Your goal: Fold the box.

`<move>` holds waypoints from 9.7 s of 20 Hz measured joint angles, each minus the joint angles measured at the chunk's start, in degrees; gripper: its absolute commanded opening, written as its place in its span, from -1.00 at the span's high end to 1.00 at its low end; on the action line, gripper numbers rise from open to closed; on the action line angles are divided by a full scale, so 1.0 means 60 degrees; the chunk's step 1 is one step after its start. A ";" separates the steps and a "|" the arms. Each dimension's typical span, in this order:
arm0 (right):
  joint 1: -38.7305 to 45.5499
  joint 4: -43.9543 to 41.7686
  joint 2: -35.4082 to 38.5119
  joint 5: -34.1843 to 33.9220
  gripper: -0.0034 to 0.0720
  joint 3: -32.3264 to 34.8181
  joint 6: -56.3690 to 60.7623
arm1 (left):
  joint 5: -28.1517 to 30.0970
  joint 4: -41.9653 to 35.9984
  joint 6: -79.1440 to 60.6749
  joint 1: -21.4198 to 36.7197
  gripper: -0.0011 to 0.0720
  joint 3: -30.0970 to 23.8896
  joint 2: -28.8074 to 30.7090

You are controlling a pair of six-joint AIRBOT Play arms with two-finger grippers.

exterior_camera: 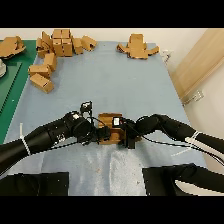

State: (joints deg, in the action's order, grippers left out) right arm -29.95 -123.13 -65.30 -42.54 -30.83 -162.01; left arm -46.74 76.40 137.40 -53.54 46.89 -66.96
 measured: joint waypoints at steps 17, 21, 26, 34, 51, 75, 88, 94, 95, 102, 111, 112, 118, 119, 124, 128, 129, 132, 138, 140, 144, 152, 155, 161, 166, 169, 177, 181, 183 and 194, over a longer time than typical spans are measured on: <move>0.0000 -0.0004 0.0000 -0.0004 -0.70 0.0000 0.0000 | -0.1392 0.1078 0.1435 -0.0324 -0.84 0.1082 -0.0976; 0.0000 -0.0004 0.0000 -0.0004 -0.70 0.0000 0.0000 | -0.1934 0.1734 0.1432 -0.0474 -0.84 0.1683 -0.1519; 0.0000 -0.0004 0.0000 0.0000 -0.70 0.0000 0.0000 | -0.1945 0.1989 0.1271 -0.0535 -0.62 0.1880 -0.1701; 0.0000 -0.0004 0.0000 0.0000 -0.70 0.0000 0.0000 | -0.1625 0.1770 0.0900 -0.0670 0.48 0.1905 -0.1763; 0.0000 0.0062 0.0000 0.0004 -0.70 0.0000 0.0004 | -0.1636 0.1038 0.0237 -0.0681 0.94 0.1909 -0.2313; 0.0000 0.0066 0.0000 0.0000 -0.70 0.0000 0.0004 | -0.2175 0.1169 0.0331 -0.0648 -0.32 0.1927 -0.2186; 0.0000 0.0066 0.0000 0.0000 -0.70 0.0000 0.0000 | -0.1789 0.0980 0.0240 -0.0648 0.30 0.2004 -0.2535; 0.0000 0.0069 0.0000 0.0000 -0.70 0.0000 0.0000 | -0.1807 0.1005 0.0248 -0.0634 0.94 0.2014 -0.2674; 0.0000 0.0066 0.0000 0.0000 -0.70 0.0000 0.0000 | -0.1792 0.1005 0.0248 -0.0637 0.94 0.2014 -0.2685; 0.0000 0.0069 0.0000 0.0000 -0.70 0.0000 0.0000 | -0.1683 0.1009 0.0237 -0.0641 0.41 0.2014 -0.2696; 0.0000 0.0069 0.0000 0.0004 -0.70 0.0000 0.0004 | -0.1694 0.1009 0.0244 -0.0641 -0.01 0.2014 -0.2703; 0.0000 0.0069 0.0000 0.0004 -0.70 0.0000 0.0000 | -0.1734 0.1013 0.0248 -0.0641 -0.07 0.2025 -0.2703; 0.0000 0.0066 0.0000 0.0004 -0.70 0.0000 0.0007 | -0.2346 0.1228 0.0211 -0.0645 -0.38 0.2594 -0.2696; 0.0000 0.0066 0.0000 0.0004 -0.70 0.0000 0.0007 | -0.2514 0.1315 0.0208 -0.0641 -0.38 0.2743 -0.2696; 0.0000 0.0066 0.0000 0.0004 -0.70 0.0000 0.0007 | -0.3574 0.1723 0.0062 -0.0645 -0.38 0.3348 -0.2696; 0.0000 0.0066 0.0000 0.0000 -0.70 0.0000 0.0004 | -0.4058 0.1902 -0.0033 -0.0645 -0.38 0.3606 -0.2590; 0.0000 0.0066 0.0000 0.0004 -0.70 0.0000 0.0004 | -0.4142 0.1967 -0.0047 -0.0645 -0.38 0.3636 -0.2528; 0.0000 0.0087 0.0000 0.0004 -0.70 0.0000 0.0004 | -0.4386 0.2193 -0.0076 -0.0645 -0.38 0.3687 -0.2324; 0.0000 0.0127 0.0000 0.0004 -0.70 0.0000 0.0004 | -0.4743 0.2499 -0.0080 -0.0619 -0.13 0.3708 -0.2124; 0.0000 0.0131 0.0000 0.0004 -0.70 0.0000 0.0000 | -0.4801 0.2575 -0.0084 -0.0579 -0.13 0.3712 -0.2113; -0.0004 0.0138 0.0000 0.0004 -0.70 0.0000 0.0000 | -0.4914 0.2652 -0.0193 -0.0543 -0.13 0.3712 -0.2106; -0.0004 0.0179 0.0000 0.0000 -0.70 -0.0007 0.0000 | -0.6430 0.3599 -0.1220 -0.0532 0.94 0.3632 -0.2058; -0.0004 0.0200 0.0000 0.0000 -0.70 -0.0007 0.0000 | -0.6430 0.4160 -0.1916 -0.0317 0.94 0.3031 -0.1712; -0.0004 0.0208 0.0000 -0.0004 -0.70 -0.0007 0.0000 | -0.3985 0.2634 -0.6218 0.2280 0.94 0.0994 -0.0729; -0.0004 0.0211 0.0000 0.0000 -0.70 -0.0007 0.0000 | -0.1129 -0.2393 -1.4105 0.5129 0.94 0.0499 -0.0943; -0.0004 0.0211 0.0000 -0.0004 -0.70 -0.0007 0.0004 | -0.0295 -0.5173 -1.8837 0.5807 0.94 0.0426 -0.1104; -0.0004 0.0211 0.0000 -0.0004 -0.70 -0.0007 0.0000 | -0.0994 -0.7978 -2.4330 0.5887 0.94 -0.1249 -0.0386; -0.0004 0.0211 0.0000 -0.0004 -0.70 -0.0007 0.0004 | -0.0586 -0.8280 -2.5562 0.5490 0.09 -0.2426 0.0317; -0.0004 0.0211 0.0000 -0.0004 -0.70 -0.0007 0.0000 | -0.0346 -0.8382 -2.5758 0.5176 -0.87 -0.2670 0.0444; -0.0004 0.0229 0.0000 -0.0004 -0.70 -0.0007 0.0000 | 0.1155 -0.8644 -2.5245 0.3748 -0.95 -0.2936 -0.0087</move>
State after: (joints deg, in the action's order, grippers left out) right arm -29.98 -121.75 -65.30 -42.57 -30.87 -162.01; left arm -39.81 24.53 -14.06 -31.05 29.28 -67.48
